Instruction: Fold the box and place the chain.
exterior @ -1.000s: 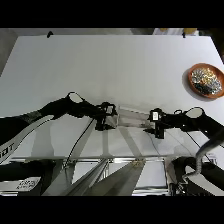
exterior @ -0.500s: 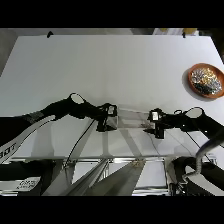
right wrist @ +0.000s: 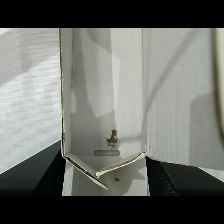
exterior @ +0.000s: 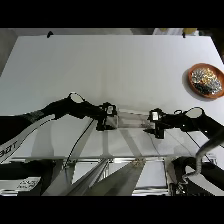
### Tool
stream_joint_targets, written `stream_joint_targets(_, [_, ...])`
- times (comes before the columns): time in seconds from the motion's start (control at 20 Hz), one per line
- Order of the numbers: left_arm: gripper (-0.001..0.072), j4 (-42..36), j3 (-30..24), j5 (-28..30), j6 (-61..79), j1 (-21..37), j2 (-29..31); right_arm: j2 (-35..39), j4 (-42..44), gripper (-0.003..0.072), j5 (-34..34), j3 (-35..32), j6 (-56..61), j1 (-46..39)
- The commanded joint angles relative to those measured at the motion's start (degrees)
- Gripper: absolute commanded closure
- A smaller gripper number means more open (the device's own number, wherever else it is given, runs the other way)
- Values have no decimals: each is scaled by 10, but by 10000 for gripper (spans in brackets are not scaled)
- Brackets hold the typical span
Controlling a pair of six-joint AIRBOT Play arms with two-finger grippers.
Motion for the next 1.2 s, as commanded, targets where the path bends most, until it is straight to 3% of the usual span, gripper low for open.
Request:
stream_joint_targets(0.0, [7, -12, 0, 10, 7, -8, -5, 0, 0, 343, 1, 0, 0, 0])
stream_joint_targets(0.8, [16, -37, 1, 54, -25, -38, -4, 0, 0, 343, 1, 0, 0, 0])
stream_joint_targets(1.0, [38, -45, 1, 55, -24, -45, -4, 0, 0, 343, 0, 0, 0, 0])
stream_joint_targets(1.15, [122, -46, 1, 54, -24, -45, -4, 0, 0, 343, 1, 0, 0, 0])
